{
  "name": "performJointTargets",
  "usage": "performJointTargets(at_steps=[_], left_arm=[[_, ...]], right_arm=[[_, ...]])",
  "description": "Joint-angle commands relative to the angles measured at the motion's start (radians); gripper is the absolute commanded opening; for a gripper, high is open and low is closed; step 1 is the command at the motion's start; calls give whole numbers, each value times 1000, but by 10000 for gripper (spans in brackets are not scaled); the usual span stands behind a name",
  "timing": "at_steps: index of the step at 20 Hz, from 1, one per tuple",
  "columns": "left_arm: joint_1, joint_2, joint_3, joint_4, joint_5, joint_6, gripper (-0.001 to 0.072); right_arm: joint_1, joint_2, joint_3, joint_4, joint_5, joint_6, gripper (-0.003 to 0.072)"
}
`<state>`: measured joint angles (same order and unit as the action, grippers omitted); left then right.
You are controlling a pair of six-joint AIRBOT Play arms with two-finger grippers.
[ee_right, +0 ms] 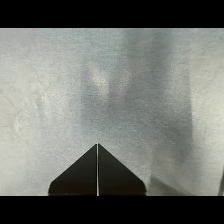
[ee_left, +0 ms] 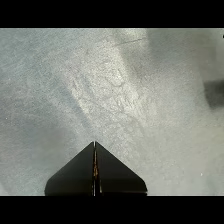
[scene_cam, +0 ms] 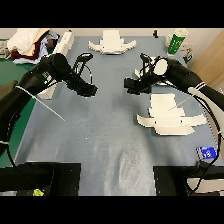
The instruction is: Fold the box.
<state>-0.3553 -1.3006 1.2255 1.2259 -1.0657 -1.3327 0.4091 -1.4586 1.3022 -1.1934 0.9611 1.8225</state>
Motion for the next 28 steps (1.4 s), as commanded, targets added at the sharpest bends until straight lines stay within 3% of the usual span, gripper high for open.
performJointTargets(at_steps=[1, 6, 9, 11, 14, 16, 17, 18, 19, 20, 23, 24, 28], left_arm=[[0, -1, 1, 0, 0, 0, 16], [0, -1, 1, 0, 1, 0, 15], [0, -1, 1, 0, 38, 0, 16], [0, -1, 1, 0, 56, 0, 15], [0, -1, 1, 0, 74, 1, 17], [0, -1, 1, 0, 74, 1, 17], [0, -1, 1, 0, 76, 1, 18], [0, -1, 1, -1, 77, 1, 24], [0, -1, 1, 0, 73, 1, 304], [0, -1, 1, 0, 65, -1, 594], [0, -1, 1, -10, 47, -3, 583], [0, -1, 2, -28, 27, -3, 583], [1, -1, 2, -154, -78, -16, 583]], right_arm=[[0, -1, 1, 0, 0, 0, 2], [0, -1, 1, 6, -45, 3, 2], [-2, 2, 7, 137, -51, 12, 0], [-62, 10, 70, 13, 125, -6, 0], [-256, 14, 185, -438, 550, -8, 0], [-433, 10, 187, -626, 659, -49, 1], [-530, 0, 186, -611, 680, -86, 36], [-634, -13, 182, -560, 681, -123, 163], [-722, -26, 174, -490, 681, -159, 229], [-808, -41, 169, -402, 682, -232, 231], [-1000, -93, 167, -267, 711, -367, 259], [-1047, -113, 165, -259, 723, -392, 398], [-1213, -184, 73, -20, 763, -545, 413]])
